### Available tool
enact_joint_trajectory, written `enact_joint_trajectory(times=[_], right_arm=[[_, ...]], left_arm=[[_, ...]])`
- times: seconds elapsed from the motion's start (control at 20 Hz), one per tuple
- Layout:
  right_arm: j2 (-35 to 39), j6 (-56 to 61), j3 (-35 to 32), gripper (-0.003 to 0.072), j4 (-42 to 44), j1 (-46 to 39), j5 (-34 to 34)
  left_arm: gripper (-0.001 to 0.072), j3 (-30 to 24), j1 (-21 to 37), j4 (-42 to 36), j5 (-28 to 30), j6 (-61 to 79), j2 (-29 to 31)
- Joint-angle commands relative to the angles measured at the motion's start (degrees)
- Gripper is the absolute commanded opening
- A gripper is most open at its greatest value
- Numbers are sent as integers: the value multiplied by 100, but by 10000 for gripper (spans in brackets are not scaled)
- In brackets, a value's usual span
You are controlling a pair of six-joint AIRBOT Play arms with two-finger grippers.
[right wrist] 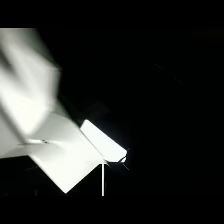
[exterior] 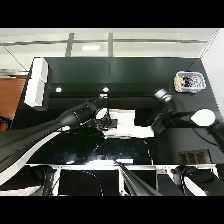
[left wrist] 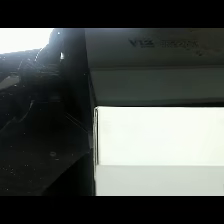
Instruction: Fold the box and place the chain.
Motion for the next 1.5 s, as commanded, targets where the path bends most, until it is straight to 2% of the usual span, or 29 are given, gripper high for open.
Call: enact_joint_trajectory(times=[0.0,0.1,0.25,0.35,0.55,0.75,1.05,1.1,1.15,1.2,1.25,1.45], right_arm=[[297,2771,-339,3,-551,-1519,321],[144,3241,-960,3,61,-1980,203],[-343,2968,-1530,3,940,-2013,140],[-798,2374,-1572,3,1495,-1853,249],[-1722,839,-1519,4,3128,-1281,452],[-2028,710,-990,7,2973,-748,511],[-2028,809,-323,11,2682,-684,1362],[-2028,870,-286,42,2682,-682,1453],[-2028,909,-245,316,2680,-654,1521],[-2028,907,-203,537,2680,-588,1532],[-2028,907,-151,611,2680,-485,1497],[-2028,1102,98,611,2610,184,1126]], left_arm=[[26,-2,0,2,7,-2,-2],[26,-2,0,0,4,-2,-2],[26,-2,0,4,4,-2,-2],[26,-2,0,4,4,-2,-2],[25,-2,0,2,4,-2,-2],[26,-2,0,4,4,-2,-2],[26,-2,0,2,2,-2,-2],[25,-2,0,2,2,-2,-2],[25,-2,0,2,2,-2,-2],[25,-2,0,2,2,-2,-2],[26,-2,0,2,2,-2,-2],[25,-2,0,2,2,-2,-2]])
